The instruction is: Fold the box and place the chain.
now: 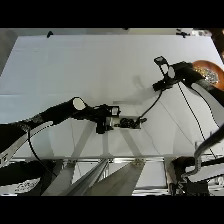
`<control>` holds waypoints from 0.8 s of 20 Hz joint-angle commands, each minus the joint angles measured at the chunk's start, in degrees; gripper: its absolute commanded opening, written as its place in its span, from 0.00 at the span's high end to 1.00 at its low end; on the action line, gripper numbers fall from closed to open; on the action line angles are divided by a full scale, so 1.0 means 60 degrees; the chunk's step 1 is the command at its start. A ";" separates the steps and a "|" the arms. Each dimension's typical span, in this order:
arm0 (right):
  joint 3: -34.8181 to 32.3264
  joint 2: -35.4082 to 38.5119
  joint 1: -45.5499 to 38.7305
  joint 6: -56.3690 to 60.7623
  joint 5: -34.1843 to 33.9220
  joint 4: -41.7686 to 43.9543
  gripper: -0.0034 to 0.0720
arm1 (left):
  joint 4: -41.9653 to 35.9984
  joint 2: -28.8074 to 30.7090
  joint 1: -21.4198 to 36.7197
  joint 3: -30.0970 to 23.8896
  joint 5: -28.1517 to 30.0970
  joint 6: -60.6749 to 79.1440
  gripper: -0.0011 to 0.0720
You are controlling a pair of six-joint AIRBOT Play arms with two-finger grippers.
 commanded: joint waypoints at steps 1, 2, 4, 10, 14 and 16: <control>0.0000 -0.0025 0.0007 -0.0200 0.0095 0.0543 0.92 | 0.0000 0.0004 0.0000 0.0007 0.0000 0.0004 0.51; 0.0000 -0.0025 0.0007 -0.0200 0.0153 0.0539 0.93 | 0.0000 0.0004 0.0000 0.0007 0.0000 0.0004 0.51; 0.0000 -0.0025 0.0007 -0.0197 0.0277 0.0521 0.93 | 0.0000 0.0004 0.0000 0.0007 0.0000 0.0004 0.51; 0.0000 0.0699 0.0004 -0.0062 0.0273 0.0401 0.93 | 0.0000 0.0004 0.0000 0.0007 0.0000 0.0004 0.51; 0.0000 0.1614 0.0007 -0.0044 0.1013 0.0408 0.93 | 0.0000 0.0004 0.0000 0.0007 0.0000 0.0004 0.51; -0.0004 0.2175 0.0015 -0.0036 0.1468 0.0412 0.93 | 0.0000 0.0004 0.0000 0.0007 0.0000 0.0004 0.51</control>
